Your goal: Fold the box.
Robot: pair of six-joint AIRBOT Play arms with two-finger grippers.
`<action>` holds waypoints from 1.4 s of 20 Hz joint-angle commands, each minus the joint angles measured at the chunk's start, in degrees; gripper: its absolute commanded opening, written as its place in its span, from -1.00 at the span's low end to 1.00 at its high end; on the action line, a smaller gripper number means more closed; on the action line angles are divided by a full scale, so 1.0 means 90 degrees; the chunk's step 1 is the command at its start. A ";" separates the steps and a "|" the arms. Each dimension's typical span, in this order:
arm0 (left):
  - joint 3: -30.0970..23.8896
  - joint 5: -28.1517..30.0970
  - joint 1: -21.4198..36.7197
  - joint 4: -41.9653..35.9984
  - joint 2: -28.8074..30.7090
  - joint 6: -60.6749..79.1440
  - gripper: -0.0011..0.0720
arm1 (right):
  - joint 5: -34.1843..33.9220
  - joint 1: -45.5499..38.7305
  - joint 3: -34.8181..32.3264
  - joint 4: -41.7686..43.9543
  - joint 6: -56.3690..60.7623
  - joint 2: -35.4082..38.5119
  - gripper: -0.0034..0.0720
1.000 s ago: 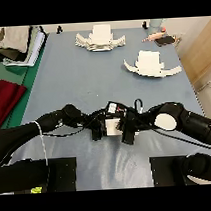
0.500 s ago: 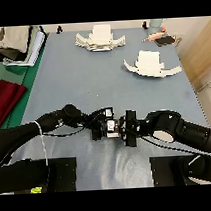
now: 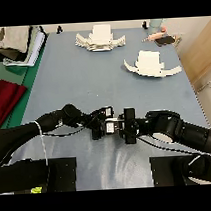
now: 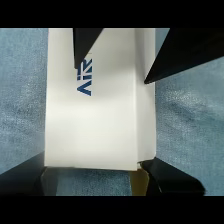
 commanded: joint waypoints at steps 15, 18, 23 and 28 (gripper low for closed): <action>-0.0002 -0.0029 -0.0005 0.0007 -0.0002 0.0017 0.25 | -0.0546 -0.0085 -0.0007 -0.0736 0.0000 0.0350 0.21; -0.0002 -0.0029 -0.0005 0.0007 -0.0002 0.0017 0.25 | -0.0554 -0.0112 -0.0007 -0.0741 0.0000 0.0226 0.19; -0.0002 -0.0027 -0.0005 0.0007 -0.0002 0.0015 0.25 | -0.0549 -0.0029 -0.0007 -0.0325 -0.0002 0.0017 0.19; -0.0002 -0.0029 -0.0005 0.0007 -0.0002 0.0015 0.25 | -0.0457 0.0019 -0.0007 -0.0100 -0.0061 -0.0005 0.19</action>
